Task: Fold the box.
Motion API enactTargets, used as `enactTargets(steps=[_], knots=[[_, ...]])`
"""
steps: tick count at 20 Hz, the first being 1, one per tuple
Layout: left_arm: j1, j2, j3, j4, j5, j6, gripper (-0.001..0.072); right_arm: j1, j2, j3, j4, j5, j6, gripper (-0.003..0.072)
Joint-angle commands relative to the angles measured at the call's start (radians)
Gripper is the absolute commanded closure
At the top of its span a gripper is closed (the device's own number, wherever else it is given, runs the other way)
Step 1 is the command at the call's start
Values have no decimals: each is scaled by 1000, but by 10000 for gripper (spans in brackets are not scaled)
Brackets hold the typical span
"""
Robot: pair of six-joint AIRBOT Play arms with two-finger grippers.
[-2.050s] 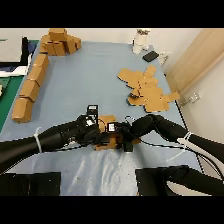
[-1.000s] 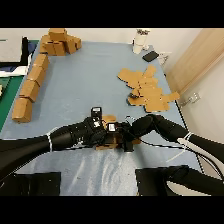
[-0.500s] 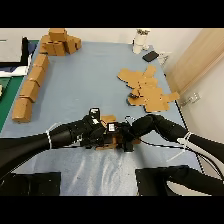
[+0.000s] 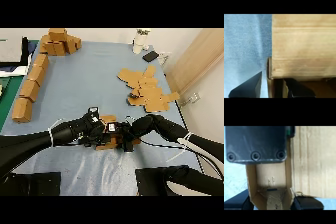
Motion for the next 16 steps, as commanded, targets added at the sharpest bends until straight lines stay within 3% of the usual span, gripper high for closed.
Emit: enactTargets(steps=[1,2,3,4,14,15,16], knots=[[0,-21,3,-2,-59,15,368,0,-1,0,0,0,0,190],[0,-24,4,-1,-74,15,369,0,-1,0,0,0,0,190],[0,-24,5,0,-74,18,474,0,-1,0,0,0,0,190],[-1,-24,6,-3,-67,55,695,0,-1,0,0,0,0,190],[-11,-24,23,-4,-7,67,690,0,-1,0,0,0,0,190],[-11,-24,23,-6,-5,66,507,0,-1,0,0,0,0,190],[-11,-24,23,-7,-5,56,372,0,-1,0,0,0,0,190]])
